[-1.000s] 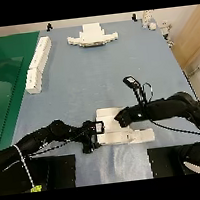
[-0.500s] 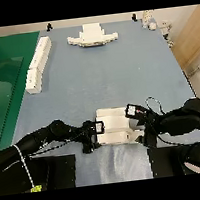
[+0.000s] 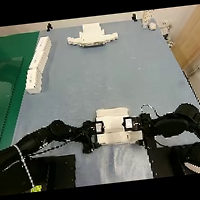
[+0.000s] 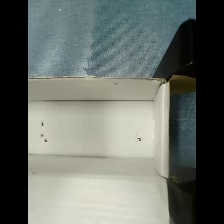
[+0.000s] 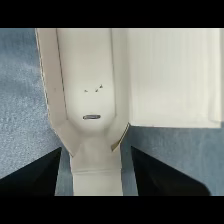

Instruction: Fold the box.

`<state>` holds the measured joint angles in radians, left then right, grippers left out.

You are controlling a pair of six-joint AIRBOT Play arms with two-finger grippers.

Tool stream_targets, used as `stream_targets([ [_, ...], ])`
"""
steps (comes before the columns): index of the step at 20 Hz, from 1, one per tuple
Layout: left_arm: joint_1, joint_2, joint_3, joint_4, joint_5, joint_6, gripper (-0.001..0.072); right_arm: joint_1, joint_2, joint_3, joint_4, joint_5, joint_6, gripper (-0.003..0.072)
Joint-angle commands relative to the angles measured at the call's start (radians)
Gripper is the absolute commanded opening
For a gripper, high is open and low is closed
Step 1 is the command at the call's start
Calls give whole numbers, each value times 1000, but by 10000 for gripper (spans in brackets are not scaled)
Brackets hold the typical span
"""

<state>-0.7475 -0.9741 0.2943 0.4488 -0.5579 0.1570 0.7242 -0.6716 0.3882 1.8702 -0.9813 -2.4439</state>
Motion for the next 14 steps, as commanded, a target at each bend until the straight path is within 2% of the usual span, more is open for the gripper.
stream_targets([
  [1, 0, 1, 0, 0, 0, 0, 518, 1, -9, -10, 60, 39, -52, 493],
  [2, 0, 1, 0, 0, 0, 0, 518, 1, -9, -10, 67, 47, -53, 452],
  [4, 0, 1, 0, 0, 0, 0, 518, 1, -9, -10, 77, 48, -52, 279],
  [5, 0, 1, 0, 0, 0, 0, 518, 1, -9, -10, 85, 49, -53, 269],
  [6, 0, 1, 0, 0, 0, 0, 518, 1, -9, -11, 99, 49, -55, 189],
  [8, 0, 1, 0, 0, 0, 0, 518, 1, -9, -21, 127, 62, -68, 127],
  [9, 0, 1, 0, 0, 0, 0, 518, 1, -9, -23, 131, 68, -72, 63],
  [14, 0, 1, 0, 0, 0, 0, 518, 1, -28, -25, 162, 124, -117, 57],
])
